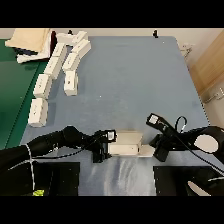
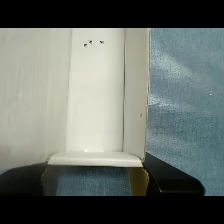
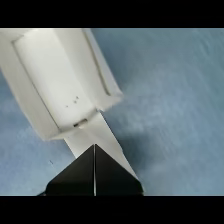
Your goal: Fold the box.
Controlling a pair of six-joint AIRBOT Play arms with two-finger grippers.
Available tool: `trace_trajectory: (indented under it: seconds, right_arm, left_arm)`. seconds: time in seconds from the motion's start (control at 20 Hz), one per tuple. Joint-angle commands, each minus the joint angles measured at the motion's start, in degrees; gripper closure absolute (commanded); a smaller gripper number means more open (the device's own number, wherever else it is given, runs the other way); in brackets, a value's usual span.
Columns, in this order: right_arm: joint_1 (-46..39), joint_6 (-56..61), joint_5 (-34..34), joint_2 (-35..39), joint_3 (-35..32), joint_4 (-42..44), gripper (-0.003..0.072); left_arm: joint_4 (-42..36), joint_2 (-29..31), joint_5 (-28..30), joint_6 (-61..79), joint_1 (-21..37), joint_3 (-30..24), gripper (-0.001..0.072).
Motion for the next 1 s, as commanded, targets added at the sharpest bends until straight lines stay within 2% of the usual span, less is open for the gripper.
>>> trace_trajectory:
  seconds: [0.0,0.05,0.15,0.4,0.6,0.7,0.95]
  right_arm:
    - [-0.6,35.9,14.6,0.7,4.8,-24.7,0.0685]
    - [-1.1,42.3,16.5,0.6,4.7,-28.4,0.0685]
    - [-3.8,47.1,16.5,-0.7,4.2,-27.0,0.0685]
    - [-7.2,47.1,11.3,-8.6,-0.1,-14.4,0.0685]
    - [-6.6,40.2,0.7,-13.0,-3.8,1.9,0.0686]
    - [-6.2,37.8,-1.9,-11.8,-3.5,6.9,0.0687]
    - [-5.3,37.7,-2.7,-5.4,-3.2,10.7,0.0686]
  left_arm:
    - [0.1,0.0,0.0,0.1,0.0,0.0,0.0268]
    - [0.1,0.0,0.0,0.1,0.0,0.0,0.0268]
    - [0.1,0.0,0.0,0.1,0.0,0.0,0.0268]
    - [0.1,0.0,0.0,0.1,0.0,0.0,0.0268]
    - [0.1,0.0,0.0,0.1,0.0,0.0,0.0268]
    - [0.1,0.0,0.0,0.1,0.0,0.0,0.0268]
    - [0.1,0.0,0.0,0.1,0.0,0.0,0.0268]
